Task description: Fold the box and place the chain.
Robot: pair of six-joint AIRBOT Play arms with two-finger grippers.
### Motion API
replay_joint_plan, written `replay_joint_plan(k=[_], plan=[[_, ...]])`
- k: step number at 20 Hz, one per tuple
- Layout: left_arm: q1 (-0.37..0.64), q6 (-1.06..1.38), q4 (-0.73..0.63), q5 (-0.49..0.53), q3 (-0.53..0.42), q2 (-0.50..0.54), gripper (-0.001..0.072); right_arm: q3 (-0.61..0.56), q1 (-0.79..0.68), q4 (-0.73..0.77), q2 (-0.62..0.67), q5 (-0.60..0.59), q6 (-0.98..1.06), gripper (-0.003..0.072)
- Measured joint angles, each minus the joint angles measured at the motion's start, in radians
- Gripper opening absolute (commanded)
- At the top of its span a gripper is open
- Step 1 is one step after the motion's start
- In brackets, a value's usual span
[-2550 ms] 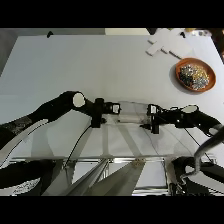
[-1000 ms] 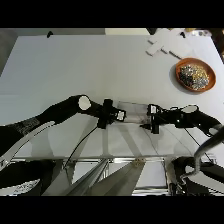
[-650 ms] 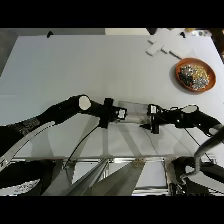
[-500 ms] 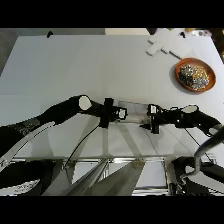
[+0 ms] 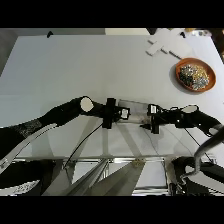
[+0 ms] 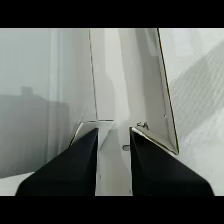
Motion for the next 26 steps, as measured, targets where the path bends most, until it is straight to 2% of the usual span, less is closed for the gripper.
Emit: replay_joint_plan(k=[3,4,6,7,10,11,12,13,14,15,21,26], plan=[[-0.002,0.0,-0.008,0.0,0.0,-0.002,0.0213,0.0,0.0,0.0,0.0,0.0,0.0,0.0316],[-0.002,-0.001,-0.012,-0.001,0.0,-0.002,0.0246,0.0,0.0,0.0,0.0,0.0,0.0,0.0316],[-0.002,-0.003,-0.023,-0.012,0.0,-0.008,0.0553,0.0,0.0,0.0,0.0,0.0,0.0,0.0316],[-0.002,-0.004,-0.029,-0.02,0.0,-0.014,0.0617,0.0,0.0,0.0,0.0,0.0,-0.002,0.0316],[-0.002,-0.005,-0.037,-0.038,0.001,-0.027,0.063,0.0,0.0,-0.001,0.0,0.0,-0.003,0.0316],[-0.002,-0.005,-0.037,-0.043,0.001,-0.03,0.0614,0.0,0.0,-0.001,0.0,0.0,-0.003,0.0316],[-0.002,-0.005,-0.037,-0.046,0.001,-0.031,0.0526,0.0,0.0,-0.001,0.0,0.0,-0.003,0.0316],[-0.002,-0.006,-0.037,-0.052,0.0,-0.031,0.0357,0.0,0.0,-0.001,0.0,0.0,-0.003,0.0316],[-0.001,-0.006,-0.028,-0.063,0.0,-0.027,0.0158,0.0,0.0,-0.001,0.0,0.0,-0.003,0.0316],[0.001,-0.007,-0.023,-0.072,-0.001,-0.017,0.0022,0.0,0.0,-0.003,0.0,0.001,-0.003,0.0316],[0.039,-0.18,0.027,-0.143,0.0,0.121,0.0004,0.0,0.0,-0.001,0.0,0.0,-0.001,0.0316],[0.134,-0.671,0.188,-0.234,0.0,0.259,0.0005,0.0,0.0,-0.001,0.0,0.0,0.0,0.0316]])
